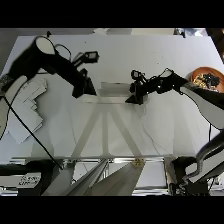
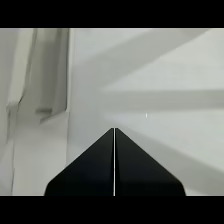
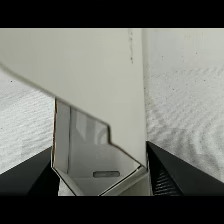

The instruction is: Fold the box and place the chain.

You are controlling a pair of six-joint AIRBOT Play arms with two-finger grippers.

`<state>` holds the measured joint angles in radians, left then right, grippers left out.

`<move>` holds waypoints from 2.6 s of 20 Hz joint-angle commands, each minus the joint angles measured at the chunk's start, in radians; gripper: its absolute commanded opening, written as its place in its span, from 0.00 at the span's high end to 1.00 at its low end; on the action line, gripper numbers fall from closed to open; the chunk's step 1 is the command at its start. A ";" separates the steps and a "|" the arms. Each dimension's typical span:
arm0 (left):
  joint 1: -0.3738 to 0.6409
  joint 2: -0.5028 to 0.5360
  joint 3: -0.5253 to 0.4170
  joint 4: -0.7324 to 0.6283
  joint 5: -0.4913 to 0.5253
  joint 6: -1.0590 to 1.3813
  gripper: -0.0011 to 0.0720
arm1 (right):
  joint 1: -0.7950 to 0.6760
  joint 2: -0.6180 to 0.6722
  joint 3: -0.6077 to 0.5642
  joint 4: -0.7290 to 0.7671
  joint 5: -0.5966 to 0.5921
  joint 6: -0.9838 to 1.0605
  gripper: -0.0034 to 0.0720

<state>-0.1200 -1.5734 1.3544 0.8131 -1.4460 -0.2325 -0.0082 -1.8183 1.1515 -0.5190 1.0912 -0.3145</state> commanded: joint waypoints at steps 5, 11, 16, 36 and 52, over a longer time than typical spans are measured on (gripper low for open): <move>-0.038 -0.090 -0.118 -0.421 0.589 0.093 0.98 | 0.001 -0.001 0.001 0.000 0.000 0.000 0.35; -0.038 -0.149 -0.118 -0.436 0.776 0.039 0.98 | 0.001 -0.001 0.001 0.000 0.000 0.000 0.35; -0.043 -0.157 -0.118 -0.391 0.765 -0.045 0.98 | 0.001 -0.001 0.001 0.000 0.000 0.000 0.35; -0.050 -0.150 -0.118 -0.149 0.612 -0.313 0.98 | 0.001 -0.001 0.001 0.000 0.000 0.000 0.35; -0.072 -0.143 -0.118 -0.394 0.585 -0.122 0.98 | 0.001 -0.001 0.001 0.000 0.000 0.000 0.35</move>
<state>-0.1898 -1.7222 1.2354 0.4320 -0.8478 -0.3679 -0.0074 -1.8183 1.1515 -0.5182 1.0904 -0.3138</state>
